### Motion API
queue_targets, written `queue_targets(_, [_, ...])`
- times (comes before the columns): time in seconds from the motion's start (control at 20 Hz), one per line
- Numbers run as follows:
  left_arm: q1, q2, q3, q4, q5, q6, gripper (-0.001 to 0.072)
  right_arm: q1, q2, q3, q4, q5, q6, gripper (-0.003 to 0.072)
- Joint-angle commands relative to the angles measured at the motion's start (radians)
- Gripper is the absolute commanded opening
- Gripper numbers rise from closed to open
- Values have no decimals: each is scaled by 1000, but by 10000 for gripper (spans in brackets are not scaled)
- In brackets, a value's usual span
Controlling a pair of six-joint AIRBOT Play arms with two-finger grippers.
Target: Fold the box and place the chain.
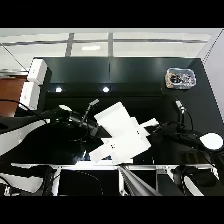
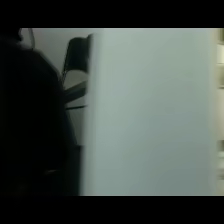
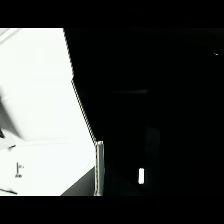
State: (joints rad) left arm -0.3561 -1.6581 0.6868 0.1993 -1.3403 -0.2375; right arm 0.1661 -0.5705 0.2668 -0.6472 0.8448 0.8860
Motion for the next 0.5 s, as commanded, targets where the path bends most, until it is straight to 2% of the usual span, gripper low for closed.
queue_targets(0.0, [-22, -1, 22, 57, 20, 1, 54, 0, 0, 0, 0, 2, 1, 80])
queue_targets(0.05, [-21, -1, 36, 72, -9, 0, 29, 0, 0, 3, -2, 1, 1, 365])
queue_targets(0.1, [-21, 2, 56, 98, -38, -6, 28, -4, 0, 14, -40, 1, 21, 719])
queue_targets(0.35, [-23, 74, 166, 345, -44, -173, 24, -97, 0, 245, -501, 53, 77, 707])
queue_targets(0.45, [-32, 146, 183, 434, 29, -197, 24, -103, 0, 305, -555, 53, -8, 707])
